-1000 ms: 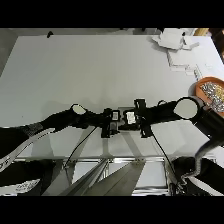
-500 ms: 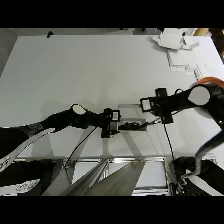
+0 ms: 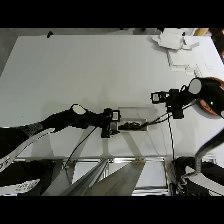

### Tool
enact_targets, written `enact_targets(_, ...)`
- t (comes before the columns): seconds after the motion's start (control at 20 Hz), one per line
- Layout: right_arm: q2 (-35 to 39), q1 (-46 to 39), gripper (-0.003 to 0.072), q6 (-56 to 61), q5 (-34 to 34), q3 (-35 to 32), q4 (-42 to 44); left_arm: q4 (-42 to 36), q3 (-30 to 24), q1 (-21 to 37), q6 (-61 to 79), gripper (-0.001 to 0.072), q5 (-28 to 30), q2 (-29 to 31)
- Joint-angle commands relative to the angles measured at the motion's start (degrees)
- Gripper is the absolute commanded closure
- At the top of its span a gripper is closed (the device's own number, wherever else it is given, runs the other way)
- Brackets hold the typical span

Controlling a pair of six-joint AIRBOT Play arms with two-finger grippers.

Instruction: Fold the box and place the chain.

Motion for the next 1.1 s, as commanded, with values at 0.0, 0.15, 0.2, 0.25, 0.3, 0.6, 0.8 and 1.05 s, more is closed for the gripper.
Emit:
enact_targets(0.0,-4.48,-0.44,0.0471,-0.57,-0.22,-0.22,-0.74,0.02,0.00,0.00,0.00,0.0503,0.00,-0.02)
enact_targets(0.15,-5.09,-0.44,0.0471,-0.63,-0.74,-0.90,-0.76,0.02,0.00,0.00,0.00,0.0503,0.02,-0.02)
enact_targets(0.2,-5.18,-0.44,0.0471,-0.63,-0.79,-1.01,-0.76,0.00,0.00,0.00,0.00,0.0503,0.02,-0.02)
enact_targets(0.25,-5.29,-0.44,0.0471,-0.72,-1.22,-1.27,-0.74,0.02,0.00,0.00,0.00,0.0503,0.00,-0.02)
enact_targets(0.3,-5.40,-0.44,0.0471,-1.01,-2.19,-1.62,-0.72,0.00,0.00,0.00,0.00,0.0503,0.02,-0.02)
enact_targets(0.6,-7.56,-0.44,0.0471,-2.10,-2.12,-2.03,0.85,0.00,0.00,0.00,0.00,0.0503,0.00,0.00)
enact_targets(0.8,-7.32,-0.44,0.0668,-2.10,0.17,-2.03,0.26,0.00,0.00,0.00,0.00,0.0503,0.00,-0.02)
enact_targets(1.05,-0.68,-0.44,0.0668,-0.02,4.33,-2.03,0.42,0.00,0.00,0.00,0.00,0.0503,-0.02,-0.02)
